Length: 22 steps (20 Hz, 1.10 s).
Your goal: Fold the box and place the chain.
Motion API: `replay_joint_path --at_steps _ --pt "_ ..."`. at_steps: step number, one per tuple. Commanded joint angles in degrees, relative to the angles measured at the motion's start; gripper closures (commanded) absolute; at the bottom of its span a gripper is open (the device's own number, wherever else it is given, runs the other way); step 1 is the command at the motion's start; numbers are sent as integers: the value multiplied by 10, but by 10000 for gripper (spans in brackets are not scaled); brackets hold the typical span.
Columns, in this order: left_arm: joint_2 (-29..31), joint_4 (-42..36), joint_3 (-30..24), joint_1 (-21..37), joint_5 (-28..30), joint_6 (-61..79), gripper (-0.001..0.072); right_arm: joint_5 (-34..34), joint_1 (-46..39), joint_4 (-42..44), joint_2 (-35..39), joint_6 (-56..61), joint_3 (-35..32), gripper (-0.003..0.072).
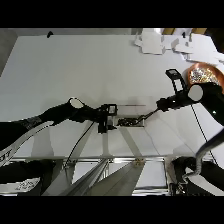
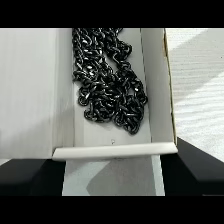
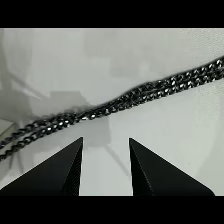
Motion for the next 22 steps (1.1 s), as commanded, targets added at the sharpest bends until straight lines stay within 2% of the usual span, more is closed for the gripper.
replay_joint_path --at_steps 1,11,14,17,19,20,22 --pt "0 0 0 0 0 0 500 -17 -2 -2 -37 2 -9 364" --pt "0 0 0 0 0 0 500 -47 -2 -2 -101 6 -10 376" --pt "0 0 0 0 0 0 500 -55 -2 -2 -108 6 -10 405" --pt "0 0 0 0 0 0 500 -61 -2 -2 -108 6 -10 526" --pt "0 0 0 0 0 0 500 -61 -2 -2 -108 6 -10 565" --pt "0 0 0 0 0 0 500 -61 -2 -2 -108 3 -10 677" --pt "0 0 0 0 0 0 500 -58 -2 -2 -104 3 -10 674"
